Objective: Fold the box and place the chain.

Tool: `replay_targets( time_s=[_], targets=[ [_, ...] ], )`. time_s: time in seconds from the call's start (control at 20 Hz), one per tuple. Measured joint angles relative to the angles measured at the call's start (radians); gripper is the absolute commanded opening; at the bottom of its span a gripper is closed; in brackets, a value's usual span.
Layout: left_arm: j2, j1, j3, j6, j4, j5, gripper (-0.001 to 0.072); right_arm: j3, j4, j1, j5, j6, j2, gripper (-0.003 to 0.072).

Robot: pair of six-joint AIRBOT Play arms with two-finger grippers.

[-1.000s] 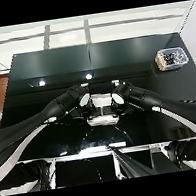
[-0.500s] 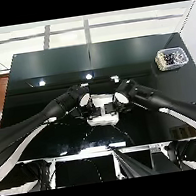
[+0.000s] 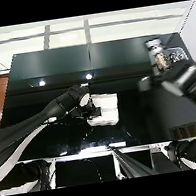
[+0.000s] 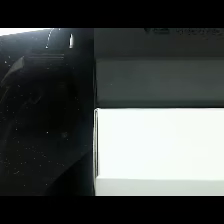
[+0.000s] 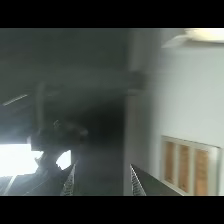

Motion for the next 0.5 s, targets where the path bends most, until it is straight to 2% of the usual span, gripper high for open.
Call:
replay_targets(
  time_s=[0.15, 0.2, 0.25, 0.3, 0.4, 0.5],
  targets=[
    [0.0, 0.0, 0.0, 0.0, 0.0, 0.0, 0.0028, -0.083, -0.048, -0.243, -0.133, -0.019, 0.028, 0.0415],
    [0.0, 0.0, 0.0, 0.0, 0.0, 0.0, 0.0028, -0.114, -0.051, -0.323, -0.194, -0.022, 0.028, 0.0462],
    [0.0, 0.0, 0.0, 0.0, 0.0, 0.0, 0.0028, -0.137, -0.046, -0.392, -0.247, -0.023, 0.023, 0.0663],
    [0.0, 0.0, 0.0, 0.0, 0.0, 0.0, 0.0028, -0.154, -0.037, -0.458, -0.297, -0.023, 0.008, 0.0692],
    [0.0, 0.0, 0.0, 0.0, 0.0, 0.0, 0.0028, -0.16, 0.004, -0.58, -0.369, -0.033, -0.051, 0.0692],
    [0.0, 0.0, 0.0, 0.0, 0.0, 0.0, 0.0028, -0.115, 0.095, -0.673, -0.41, -0.059, -0.135, 0.0691]
  ],
)
